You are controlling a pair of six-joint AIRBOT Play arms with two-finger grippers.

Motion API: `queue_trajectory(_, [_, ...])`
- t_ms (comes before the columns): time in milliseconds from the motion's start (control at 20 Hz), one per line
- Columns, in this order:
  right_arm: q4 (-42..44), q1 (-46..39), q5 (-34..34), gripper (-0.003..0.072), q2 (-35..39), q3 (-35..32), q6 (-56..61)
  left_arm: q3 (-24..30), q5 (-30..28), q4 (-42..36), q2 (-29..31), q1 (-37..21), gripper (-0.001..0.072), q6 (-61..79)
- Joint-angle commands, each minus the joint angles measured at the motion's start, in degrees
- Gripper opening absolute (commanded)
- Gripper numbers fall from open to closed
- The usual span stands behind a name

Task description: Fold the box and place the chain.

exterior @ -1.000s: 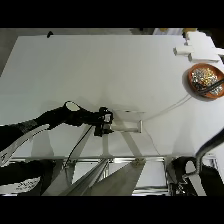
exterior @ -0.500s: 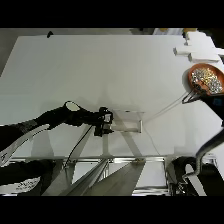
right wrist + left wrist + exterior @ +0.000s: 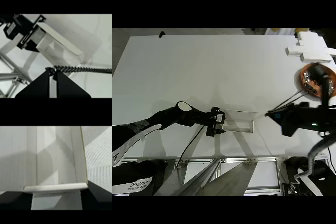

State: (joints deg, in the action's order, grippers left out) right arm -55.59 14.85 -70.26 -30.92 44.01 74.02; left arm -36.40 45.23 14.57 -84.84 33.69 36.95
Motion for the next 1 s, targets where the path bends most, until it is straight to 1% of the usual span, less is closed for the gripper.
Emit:
queue_trajectory(0, [1.2,9.6,11.6,0.0013,-3.7,-6.4,-1.0,0.0,0.0,0.0,0.0,0.0,0.0134,0.0])
queue_trajectory(150, [-0.7,18.2,17.4,0.0012,-9.3,-6.6,-0.9,0.0,0.0,0.0,0.0,0.0,0.0134,0.0])
queue_trajectory(250, [-1.1,21.0,18.8,0.0012,-12.6,-6.6,-0.4,0.0,0.0,0.0,0.0,0.0,0.0134,0.0])
queue_trajectory(400, [-1.1,21.7,19.3,0.0012,-15.6,-6.6,-0.3,0.0,0.0,0.0,0.0,0.0,0.0134,0.0])
queue_trajectory(600, [-1.5,21.7,22.3,0.0012,-17.7,-6.7,1.2,0.0,0.0,0.0,0.0,0.0,0.0134,0.0])
queue_trajectory(900, [-2.1,22.4,21.9,0.0014,-22.9,-7.2,1.2,0.0,0.0,0.0,0.0,0.0,0.0134,0.0])
queue_trajectory(950, [-3.2,23.5,22.3,0.0034,-23.4,-7.2,2.3,0.0,0.0,0.0,0.0,0.0,0.0134,0.0])
